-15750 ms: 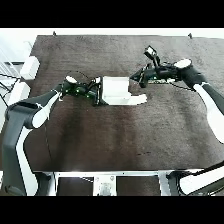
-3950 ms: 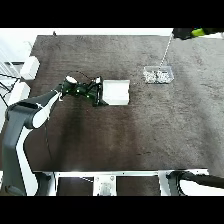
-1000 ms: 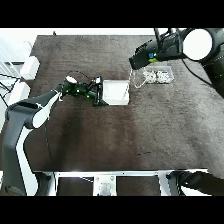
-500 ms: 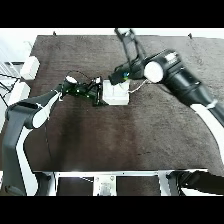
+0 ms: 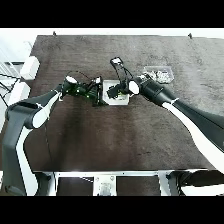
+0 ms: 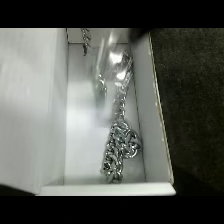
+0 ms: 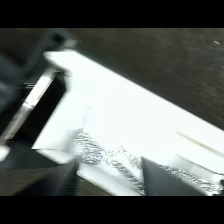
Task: Fold the box and place the chain.
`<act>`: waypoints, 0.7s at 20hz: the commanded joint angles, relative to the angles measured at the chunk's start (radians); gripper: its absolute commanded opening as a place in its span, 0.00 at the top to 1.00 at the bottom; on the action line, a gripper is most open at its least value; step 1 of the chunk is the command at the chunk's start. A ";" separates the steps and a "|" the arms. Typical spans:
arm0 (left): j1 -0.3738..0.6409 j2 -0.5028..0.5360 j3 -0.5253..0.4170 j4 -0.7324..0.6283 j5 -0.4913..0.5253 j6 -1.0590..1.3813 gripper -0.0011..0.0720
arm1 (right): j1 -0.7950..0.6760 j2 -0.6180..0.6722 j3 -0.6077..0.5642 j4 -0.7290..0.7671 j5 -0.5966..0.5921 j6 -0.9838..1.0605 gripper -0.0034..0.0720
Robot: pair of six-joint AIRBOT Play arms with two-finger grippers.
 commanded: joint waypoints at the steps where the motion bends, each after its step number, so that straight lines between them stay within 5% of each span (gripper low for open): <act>1: 0.001 0.000 0.000 0.000 0.000 0.000 0.36 | -0.066 0.031 -0.003 -0.037 0.053 -0.016 0.33; 7: 0.001 0.000 0.000 0.000 0.000 0.000 0.36 | -0.318 0.126 -0.080 -0.131 0.018 0.034 0.22; 14: 0.001 0.000 0.000 0.000 0.000 0.000 0.36 | -0.537 -0.127 -0.090 0.461 -0.253 -0.269 0.22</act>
